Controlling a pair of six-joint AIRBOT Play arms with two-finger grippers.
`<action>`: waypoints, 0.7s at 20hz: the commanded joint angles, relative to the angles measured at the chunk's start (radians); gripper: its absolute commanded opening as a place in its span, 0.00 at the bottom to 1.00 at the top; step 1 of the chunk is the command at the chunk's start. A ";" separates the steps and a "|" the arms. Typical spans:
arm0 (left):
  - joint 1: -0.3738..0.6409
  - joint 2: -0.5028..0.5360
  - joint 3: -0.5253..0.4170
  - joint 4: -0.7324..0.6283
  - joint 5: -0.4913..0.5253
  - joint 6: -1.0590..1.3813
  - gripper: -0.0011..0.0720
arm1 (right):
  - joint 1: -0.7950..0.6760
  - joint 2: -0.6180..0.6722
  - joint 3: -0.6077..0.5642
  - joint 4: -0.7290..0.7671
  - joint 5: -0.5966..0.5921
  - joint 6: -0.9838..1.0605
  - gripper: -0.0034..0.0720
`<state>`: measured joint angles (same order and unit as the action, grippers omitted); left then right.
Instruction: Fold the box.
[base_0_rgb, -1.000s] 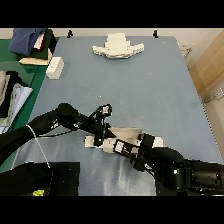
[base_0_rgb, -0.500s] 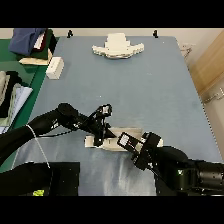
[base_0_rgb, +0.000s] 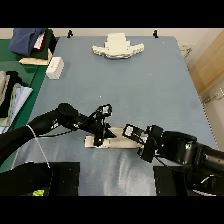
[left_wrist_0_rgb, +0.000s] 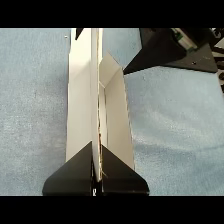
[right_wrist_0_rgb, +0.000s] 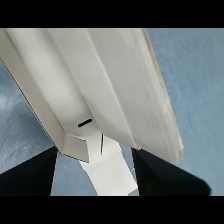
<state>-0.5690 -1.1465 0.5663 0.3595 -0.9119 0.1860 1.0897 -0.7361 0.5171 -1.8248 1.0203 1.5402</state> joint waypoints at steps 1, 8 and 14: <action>0.001 0.001 0.000 0.000 0.000 0.000 0.04 | -0.214 0.006 0.000 0.320 -0.061 -0.524 1.00; 0.001 0.001 0.000 0.000 0.000 0.000 0.04 | -0.521 -0.142 0.000 0.697 -0.080 -1.040 1.00; 0.001 0.001 0.000 0.000 0.000 0.000 0.04 | -0.541 -0.229 0.000 0.775 -0.113 -1.076 1.00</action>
<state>-0.5690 -1.1465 0.5663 0.3595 -0.9119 0.1860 0.5663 -0.9352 0.5171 -1.1099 0.9157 0.5182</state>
